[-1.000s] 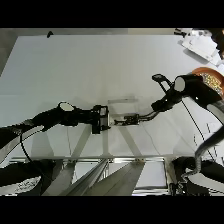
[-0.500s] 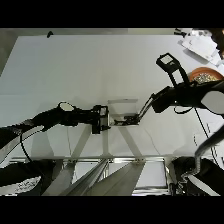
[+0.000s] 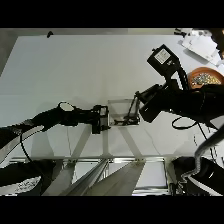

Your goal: Fold the box and place the chain.

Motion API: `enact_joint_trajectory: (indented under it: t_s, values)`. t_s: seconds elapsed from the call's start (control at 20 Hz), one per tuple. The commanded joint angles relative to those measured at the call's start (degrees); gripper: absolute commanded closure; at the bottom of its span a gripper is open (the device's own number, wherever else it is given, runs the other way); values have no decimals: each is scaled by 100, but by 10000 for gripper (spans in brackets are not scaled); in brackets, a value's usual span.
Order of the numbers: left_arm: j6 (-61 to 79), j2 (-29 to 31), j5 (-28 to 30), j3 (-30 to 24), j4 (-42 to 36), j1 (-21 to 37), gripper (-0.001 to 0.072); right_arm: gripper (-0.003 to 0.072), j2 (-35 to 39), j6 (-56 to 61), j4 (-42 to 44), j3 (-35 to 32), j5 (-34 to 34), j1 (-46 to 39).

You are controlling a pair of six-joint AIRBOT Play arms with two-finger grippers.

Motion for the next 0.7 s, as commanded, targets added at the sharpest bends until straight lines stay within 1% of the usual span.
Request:
enact_joint_trajectory:
  t_s: [0.0,0.35,0.55,0.65]
  values:
    - [0,4,2,0,2,0,253,669,13,105,-31,221,-332,387]
    - [0,4,2,0,2,0,253,669,15,170,133,608,-483,411]
    - [0,4,2,0,2,0,253,669,15,168,435,680,-789,413]
    - [0,4,2,0,2,0,253,669,7,168,518,680,-758,411]
